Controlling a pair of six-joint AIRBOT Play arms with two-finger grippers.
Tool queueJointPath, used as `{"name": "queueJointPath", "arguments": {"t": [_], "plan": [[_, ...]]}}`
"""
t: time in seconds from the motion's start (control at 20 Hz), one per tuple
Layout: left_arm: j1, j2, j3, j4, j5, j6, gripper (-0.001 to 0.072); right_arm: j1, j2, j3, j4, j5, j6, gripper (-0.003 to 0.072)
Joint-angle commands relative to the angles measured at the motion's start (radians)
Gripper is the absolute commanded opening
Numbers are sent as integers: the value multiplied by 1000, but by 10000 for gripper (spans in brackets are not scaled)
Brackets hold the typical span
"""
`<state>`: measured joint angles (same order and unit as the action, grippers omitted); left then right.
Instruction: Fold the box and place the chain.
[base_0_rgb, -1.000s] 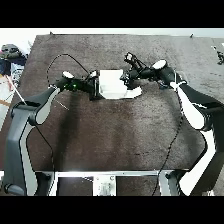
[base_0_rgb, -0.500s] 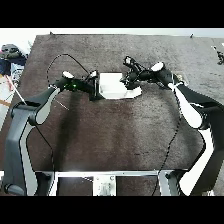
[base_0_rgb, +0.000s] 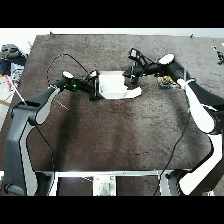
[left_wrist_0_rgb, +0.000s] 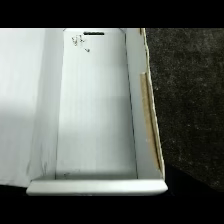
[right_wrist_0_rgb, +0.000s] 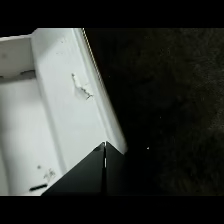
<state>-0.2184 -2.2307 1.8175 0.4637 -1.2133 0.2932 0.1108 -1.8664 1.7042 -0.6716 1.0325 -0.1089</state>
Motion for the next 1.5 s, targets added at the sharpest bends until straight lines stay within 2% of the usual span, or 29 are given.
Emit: {"name": "queueJointPath", "arguments": {"t": [0.0, 0.05, 0.1, 0.25, 0.4, 0.45, 0.5, 0.75, 0.8, 0.85, 0.95, 1.0, 1.05, 1.3, 1.45], "plan": [[0, -1, 0, 0, 0, 0, 469, -30, 47, -1, -130, 200, 1, 130], [0, -1, 0, 0, 0, 0, 469, -31, 44, -13, -183, 204, 0, 438], [0, -1, 0, 0, 0, 0, 469, -30, 44, -38, -214, 177, -4, 707], [0, -1, 0, 0, 1, 0, 469, -27, 44, -117, -215, 33, -13, 707], [0, -1, 0, 0, 1, 0, 469, -14, 42, -172, -206, -4, -142, 705], [0, -1, 0, 0, 1, 0, 469, -5, 37, -176, -203, -5, -146, 597], [0, -1, 0, 0, 1, 0, 469, 6, 29, -176, -202, -16, -146, 566], [0, -1, 0, 0, 1, 0, 469, 45, -11, -175, -192, -54, -147, 564], [0, -1, 0, 0, 1, 0, 469, 48, -17, -175, -192, -54, -156, 498], [0, -1, 0, 0, 1, 0, 469, 48, -22, -175, -190, -56, -158, 399], [0, -1, 0, 0, 1, 0, 469, 48, -25, -175, -175, -82, -158, 397], [0, -1, 0, 0, 1, 0, 469, 48, -25, -175, -167, -85, -158, 342], [0, -1, 0, 0, 1, 0, 469, 48, -25, -175, -150, -84, -158, 223], [0, -1, 0, 0, 1, 0, 469, 48, -35, -175, -28, -84, -162, 225], [0, -1, 0, 0, 1, 0, 469, 55, -50, -175, -19, -70, -188, 225]]}}
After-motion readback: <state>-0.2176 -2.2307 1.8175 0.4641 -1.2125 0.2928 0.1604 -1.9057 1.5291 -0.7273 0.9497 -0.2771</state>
